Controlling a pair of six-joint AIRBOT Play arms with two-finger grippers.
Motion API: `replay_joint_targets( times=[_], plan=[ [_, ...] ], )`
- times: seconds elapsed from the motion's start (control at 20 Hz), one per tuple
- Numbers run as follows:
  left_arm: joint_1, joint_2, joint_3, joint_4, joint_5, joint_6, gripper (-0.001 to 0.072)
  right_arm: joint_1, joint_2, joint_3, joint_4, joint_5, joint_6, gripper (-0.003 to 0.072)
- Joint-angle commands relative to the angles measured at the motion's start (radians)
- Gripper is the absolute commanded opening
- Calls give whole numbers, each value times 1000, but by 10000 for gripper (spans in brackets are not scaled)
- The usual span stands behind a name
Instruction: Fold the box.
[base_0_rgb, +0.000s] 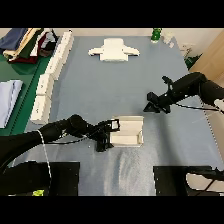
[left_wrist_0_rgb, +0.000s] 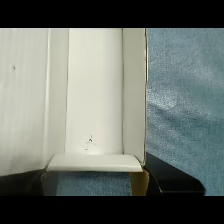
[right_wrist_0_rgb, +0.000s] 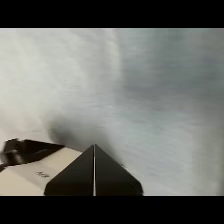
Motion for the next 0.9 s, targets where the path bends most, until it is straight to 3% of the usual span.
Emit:
replay_joint_targets(
  times=[0.0,0.5,0.65,0.85],
  plan=[
    [0,1,0,0,0,0,523,-5,-126,29,230,-85,-166,4],
    [0,1,0,0,0,0,523,147,-141,32,211,-311,-393,3],
    [0,1,0,0,0,0,523,218,-91,10,149,-283,-441,4],
    [0,1,0,0,0,0,523,265,42,-77,101,-150,-490,4]
  ],
)
